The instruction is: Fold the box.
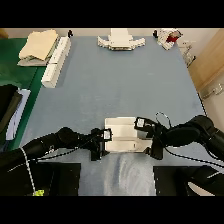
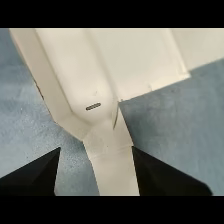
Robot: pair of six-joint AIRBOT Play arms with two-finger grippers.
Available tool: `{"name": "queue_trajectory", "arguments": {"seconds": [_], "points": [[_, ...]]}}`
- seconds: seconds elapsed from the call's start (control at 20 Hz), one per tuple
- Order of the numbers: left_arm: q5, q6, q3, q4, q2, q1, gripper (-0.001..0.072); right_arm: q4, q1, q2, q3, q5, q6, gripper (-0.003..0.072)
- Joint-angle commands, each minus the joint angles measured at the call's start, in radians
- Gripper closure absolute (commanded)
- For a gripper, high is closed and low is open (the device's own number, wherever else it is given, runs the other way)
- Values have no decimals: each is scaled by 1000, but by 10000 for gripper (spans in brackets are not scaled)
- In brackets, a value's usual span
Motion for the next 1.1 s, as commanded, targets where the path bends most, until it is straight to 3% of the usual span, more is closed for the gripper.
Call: {"name": "queue_trajectory", "arguments": {"seconds": [0.0,0.15,0.3,0.35,0.4,0.6,0.7,0.75,1.05], "points": [[0,0,1,0,1,0,181,39,6,-55,-38,87,-281,-32],[0,0,1,0,1,0,181,41,6,-90,-38,165,-360,-27],[0,0,1,0,1,0,181,73,6,-89,-38,149,-363,43],[0,0,1,0,1,0,181,79,6,-85,-38,140,-363,111],[0,0,1,0,1,0,181,83,6,-86,-38,137,-363,262],[0,0,1,0,1,0,181,142,6,-87,-38,141,-364,474],[0,0,1,0,1,0,181,174,6,-87,-38,154,-391,497],[0,0,1,0,1,0,181,188,6,-87,-38,169,-405,548],[0,0,1,0,1,0,181,264,8,-119,-38,228,-464,548]]}}
